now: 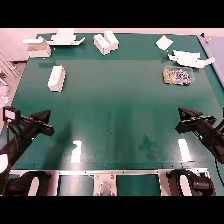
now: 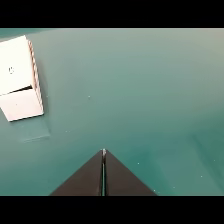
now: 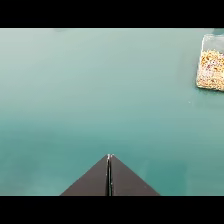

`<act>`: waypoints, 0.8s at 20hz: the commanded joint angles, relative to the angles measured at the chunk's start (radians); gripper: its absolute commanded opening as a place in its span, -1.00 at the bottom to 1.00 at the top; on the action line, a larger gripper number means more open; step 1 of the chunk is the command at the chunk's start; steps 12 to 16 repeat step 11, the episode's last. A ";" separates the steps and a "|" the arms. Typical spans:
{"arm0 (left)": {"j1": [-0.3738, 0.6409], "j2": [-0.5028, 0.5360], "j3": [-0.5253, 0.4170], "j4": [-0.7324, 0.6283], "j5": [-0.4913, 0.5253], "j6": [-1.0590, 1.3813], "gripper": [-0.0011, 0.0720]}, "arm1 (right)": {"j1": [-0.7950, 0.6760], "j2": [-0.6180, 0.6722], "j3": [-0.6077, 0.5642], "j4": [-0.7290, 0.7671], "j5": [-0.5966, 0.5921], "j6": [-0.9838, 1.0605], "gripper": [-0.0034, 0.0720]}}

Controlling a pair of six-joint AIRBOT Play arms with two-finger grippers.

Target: Fold the box and place the chain.

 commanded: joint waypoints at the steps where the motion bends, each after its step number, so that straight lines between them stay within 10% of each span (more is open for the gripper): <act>1: 0.000 0.006 -0.021 -0.010 0.078 0.005 -0.91 | 0.000 0.005 -0.008 -0.002 -0.004 0.003 -0.90; 16: 0.000 0.005 -0.021 -0.010 0.094 0.005 -0.91 | 0.000 0.005 -0.008 -0.002 -0.004 0.003 -0.90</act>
